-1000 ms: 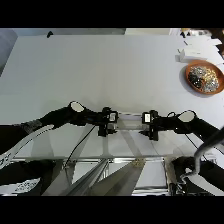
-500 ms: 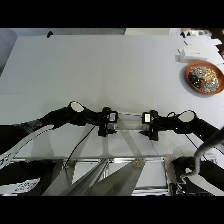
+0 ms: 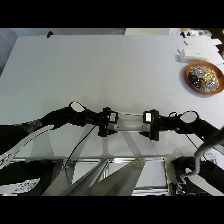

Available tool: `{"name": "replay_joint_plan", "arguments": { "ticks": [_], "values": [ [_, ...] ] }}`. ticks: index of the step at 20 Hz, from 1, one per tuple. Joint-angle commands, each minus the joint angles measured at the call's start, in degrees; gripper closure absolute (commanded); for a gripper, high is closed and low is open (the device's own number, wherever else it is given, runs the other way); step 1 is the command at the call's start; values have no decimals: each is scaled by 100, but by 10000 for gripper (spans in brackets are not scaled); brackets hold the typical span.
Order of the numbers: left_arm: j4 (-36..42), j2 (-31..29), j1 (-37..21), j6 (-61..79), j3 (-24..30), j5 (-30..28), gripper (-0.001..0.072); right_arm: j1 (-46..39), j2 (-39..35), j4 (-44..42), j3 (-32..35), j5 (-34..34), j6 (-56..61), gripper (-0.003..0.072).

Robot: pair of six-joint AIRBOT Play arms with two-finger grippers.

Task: Fold the box and place the chain.

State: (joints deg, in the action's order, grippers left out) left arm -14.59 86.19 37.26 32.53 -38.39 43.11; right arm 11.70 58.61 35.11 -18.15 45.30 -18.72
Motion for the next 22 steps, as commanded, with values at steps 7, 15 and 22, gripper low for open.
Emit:
{"name": "replay_joint_plan", "arguments": {
  "ticks": [7,15,22],
  "values": [
    [0,2,-2,2,2,-2,698,-4,-1792,2284,0,170,2765,5],
    [0,2,-2,2,2,0,698,-2,-3526,708,2,509,3989,515],
    [0,2,-2,2,2,-2,698,2,-2417,-822,2,-4,3362,667]
  ]
}}
